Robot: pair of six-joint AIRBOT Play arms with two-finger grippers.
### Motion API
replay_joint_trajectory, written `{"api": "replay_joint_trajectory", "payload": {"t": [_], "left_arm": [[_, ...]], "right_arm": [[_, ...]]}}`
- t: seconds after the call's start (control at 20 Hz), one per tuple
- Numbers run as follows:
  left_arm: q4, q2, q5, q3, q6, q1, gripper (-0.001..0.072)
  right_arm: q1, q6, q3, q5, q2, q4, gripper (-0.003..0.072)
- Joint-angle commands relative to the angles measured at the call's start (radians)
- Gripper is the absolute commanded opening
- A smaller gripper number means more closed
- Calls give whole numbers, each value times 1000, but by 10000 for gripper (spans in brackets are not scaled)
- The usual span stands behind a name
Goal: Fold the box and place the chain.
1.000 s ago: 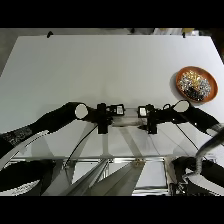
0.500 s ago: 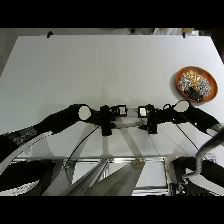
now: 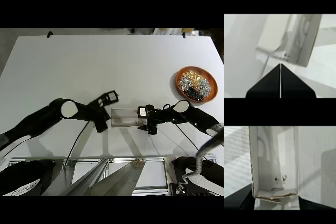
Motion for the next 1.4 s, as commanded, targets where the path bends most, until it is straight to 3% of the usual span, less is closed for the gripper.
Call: {"api": "replay_joint_trajectory", "payload": {"t": [0.0, 0.2, 0.3, 0.55, 0.75, 0.9, 1.05, 1.35], "left_arm": [[160, 135, -113, 0, -406, 87, 3], [302, 188, -226, -5, -737, 206, 3], [299, 187, -204, -48, -783, 243, 3], [60, 102, -106, -180, -775, 253, 4], [-84, -38, -29, -181, -750, 222, 8], [-234, -100, -24, -181, -568, 174, 6], [-326, -105, 9, -181, -479, 129, 6], [-350, -72, 46, -180, -458, 101, 7]], "right_arm": [[0, 0, 1, 0, 0, 0, 412], [0, 0, 1, 0, 0, 0, 412], [0, 0, 1, 0, 0, 0, 412], [0, 0, 1, 0, 0, 0, 412], [0, 0, 1, 0, 0, 0, 412], [0, 0, 1, 0, 0, 0, 412], [0, 0, 1, 0, 0, 0, 412], [0, 0, 1, 0, 0, 0, 412]]}}
